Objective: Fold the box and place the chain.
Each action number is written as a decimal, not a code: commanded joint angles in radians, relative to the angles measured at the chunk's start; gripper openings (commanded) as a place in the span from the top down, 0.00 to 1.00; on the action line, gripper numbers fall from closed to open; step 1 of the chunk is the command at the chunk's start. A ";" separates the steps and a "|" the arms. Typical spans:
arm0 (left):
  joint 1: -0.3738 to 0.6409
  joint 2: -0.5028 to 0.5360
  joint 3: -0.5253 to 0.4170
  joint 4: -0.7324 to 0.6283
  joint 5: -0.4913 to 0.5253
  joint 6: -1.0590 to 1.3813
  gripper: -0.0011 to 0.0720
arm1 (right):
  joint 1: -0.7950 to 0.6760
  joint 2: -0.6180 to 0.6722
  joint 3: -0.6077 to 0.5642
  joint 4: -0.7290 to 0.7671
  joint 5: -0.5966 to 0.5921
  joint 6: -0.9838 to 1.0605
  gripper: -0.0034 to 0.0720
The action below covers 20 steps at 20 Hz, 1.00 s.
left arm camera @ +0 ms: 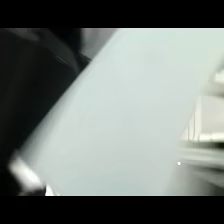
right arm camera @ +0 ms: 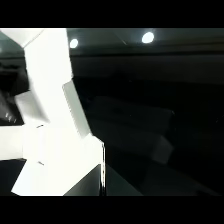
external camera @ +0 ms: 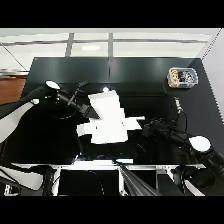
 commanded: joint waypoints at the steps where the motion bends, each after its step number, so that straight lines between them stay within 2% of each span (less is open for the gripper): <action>1: -0.013 -0.066 0.041 -0.023 -0.114 0.124 0.14 | 0.004 0.001 0.000 0.000 0.003 0.004 0.93; 2: -0.013 -0.069 0.051 -0.015 -0.113 0.125 0.16 | 0.004 0.001 0.000 0.001 0.010 0.018 0.93; 3: -0.013 -0.074 0.064 -0.011 -0.113 0.130 0.25 | 0.004 0.001 0.000 0.000 0.021 0.021 0.93; 4: -0.015 -0.083 0.077 -0.011 -0.114 0.134 0.38 | 0.004 0.001 0.000 -0.004 0.035 0.021 0.93; 6: -0.016 -0.107 0.102 -0.009 -0.129 0.134 0.53 | 0.004 0.001 0.000 -0.012 0.046 0.021 0.93; 7: -0.016 -0.121 0.112 -0.008 -0.147 0.134 0.53 | 0.004 0.001 0.000 -0.012 0.046 0.021 0.93; 10: -0.017 -0.135 0.117 0.008 -0.156 0.180 0.91 | 0.003 0.001 0.000 -0.024 0.045 0.021 0.93; 11: -0.017 -0.135 0.118 0.021 -0.156 0.208 0.95 | 0.003 0.001 0.001 -0.034 0.046 0.022 0.93; 13: -0.013 -0.132 0.119 0.063 -0.142 0.212 0.95 | -0.002 0.001 0.005 -0.038 0.041 0.023 0.93; 14: -0.013 -0.122 0.119 0.083 -0.126 0.204 0.95 | -0.017 0.001 0.016 -0.053 0.049 0.028 0.73; 15: -0.014 -0.105 0.119 0.096 -0.102 0.186 0.95 | -0.039 0.001 0.034 -0.095 0.072 0.052 0.37; 16: -0.019 -0.079 0.118 0.096 -0.074 0.177 0.96 | -0.065 0.001 0.058 -0.156 0.109 0.071 0.07; 17: -0.028 -0.046 0.116 0.096 -0.043 0.178 0.96 | -0.095 0.001 0.093 -0.239 0.166 0.072 0.04; 20: -0.084 0.105 0.062 0.089 0.108 0.227 0.96 | -0.181 0.001 0.255 -0.537 0.398 0.085 0.04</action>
